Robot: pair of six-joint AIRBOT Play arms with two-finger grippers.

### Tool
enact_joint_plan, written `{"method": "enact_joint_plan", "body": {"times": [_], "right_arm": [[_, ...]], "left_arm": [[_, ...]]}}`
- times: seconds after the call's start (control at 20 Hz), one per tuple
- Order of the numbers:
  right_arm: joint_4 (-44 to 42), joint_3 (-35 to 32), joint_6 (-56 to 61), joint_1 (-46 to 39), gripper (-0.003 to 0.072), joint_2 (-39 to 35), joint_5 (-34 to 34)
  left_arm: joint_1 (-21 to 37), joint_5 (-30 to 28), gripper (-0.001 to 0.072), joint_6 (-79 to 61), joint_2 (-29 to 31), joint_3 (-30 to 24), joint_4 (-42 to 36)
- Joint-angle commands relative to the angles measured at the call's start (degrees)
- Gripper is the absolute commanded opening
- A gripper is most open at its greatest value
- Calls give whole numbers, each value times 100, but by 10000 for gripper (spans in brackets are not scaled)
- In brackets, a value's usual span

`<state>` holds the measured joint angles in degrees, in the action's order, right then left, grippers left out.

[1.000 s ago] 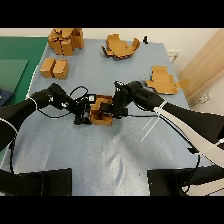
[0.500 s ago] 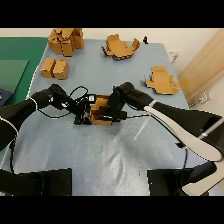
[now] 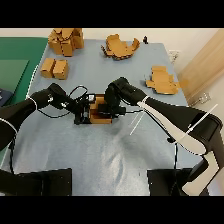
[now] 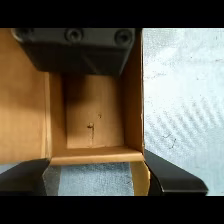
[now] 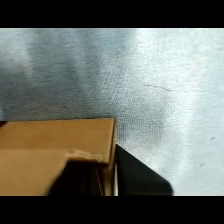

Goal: Fold the box.

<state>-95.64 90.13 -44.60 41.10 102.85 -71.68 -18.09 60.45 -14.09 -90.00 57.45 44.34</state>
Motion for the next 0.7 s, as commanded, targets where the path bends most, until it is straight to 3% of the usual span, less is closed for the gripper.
{"method": "enact_joint_plan", "body": {"times": [0.0, 0.3, 0.35, 0.4, 0.65], "right_arm": [[-31, 76, -131, 7, -1, 35, 20], [-17, 87, -142, 4, 4, 35, 22], [0, 125, -186, 2, 145, 33, -76], [61, 175, -190, 2, 372, 33, -201], [575, 337, -188, 0, 377, 37, -562]], "left_arm": [[-4, 13, 97, 22, 0, 0, -17], [-4, 11, 97, 22, 0, 0, -17], [-2, 11, 97, 20, 0, 0, -17], [-4, 13, 97, 22, 0, 0, -17], [-2, 13, 97, 22, 0, 0, -17]]}}
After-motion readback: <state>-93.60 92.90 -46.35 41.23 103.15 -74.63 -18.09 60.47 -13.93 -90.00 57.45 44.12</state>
